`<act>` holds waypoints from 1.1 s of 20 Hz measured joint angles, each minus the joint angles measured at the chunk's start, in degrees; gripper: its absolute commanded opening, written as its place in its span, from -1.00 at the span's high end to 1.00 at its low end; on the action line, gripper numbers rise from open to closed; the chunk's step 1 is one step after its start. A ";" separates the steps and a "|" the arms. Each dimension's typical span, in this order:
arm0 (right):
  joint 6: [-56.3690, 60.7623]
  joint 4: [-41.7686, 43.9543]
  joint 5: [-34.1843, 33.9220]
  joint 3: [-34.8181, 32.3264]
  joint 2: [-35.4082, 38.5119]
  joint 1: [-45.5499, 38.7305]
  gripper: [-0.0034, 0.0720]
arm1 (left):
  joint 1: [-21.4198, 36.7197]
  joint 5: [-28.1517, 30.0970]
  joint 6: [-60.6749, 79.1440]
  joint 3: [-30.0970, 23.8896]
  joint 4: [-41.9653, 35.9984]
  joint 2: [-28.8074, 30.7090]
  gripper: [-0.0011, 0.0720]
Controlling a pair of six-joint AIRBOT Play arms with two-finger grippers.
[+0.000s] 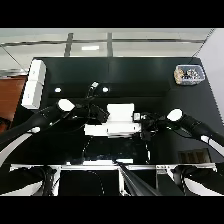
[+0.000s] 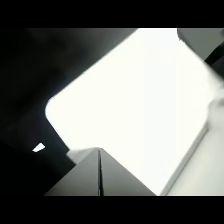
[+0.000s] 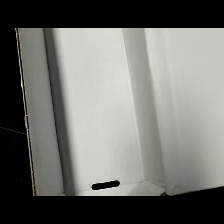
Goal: Fold the box and place the chain.
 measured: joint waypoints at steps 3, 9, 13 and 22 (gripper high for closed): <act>-0.07 -0.04 0.02 0.00 0.00 0.00 -0.32 | 0.00 -4.74 -1.99 1.86 5.16 -2.32 0.90; 0.11 0.09 0.02 0.00 0.00 0.00 -0.32 | 2.08 -10.56 -5.75 6.62 14.88 0.13 0.90; 0.11 0.09 0.02 -0.02 0.00 0.00 -0.32 | 5.27 -13.49 -6.62 4.68 20.13 8.79 0.90; 0.07 0.07 0.04 0.00 0.00 0.00 -0.32 | 7.28 -10.21 24.44 -10.60 15.87 19.50 -0.94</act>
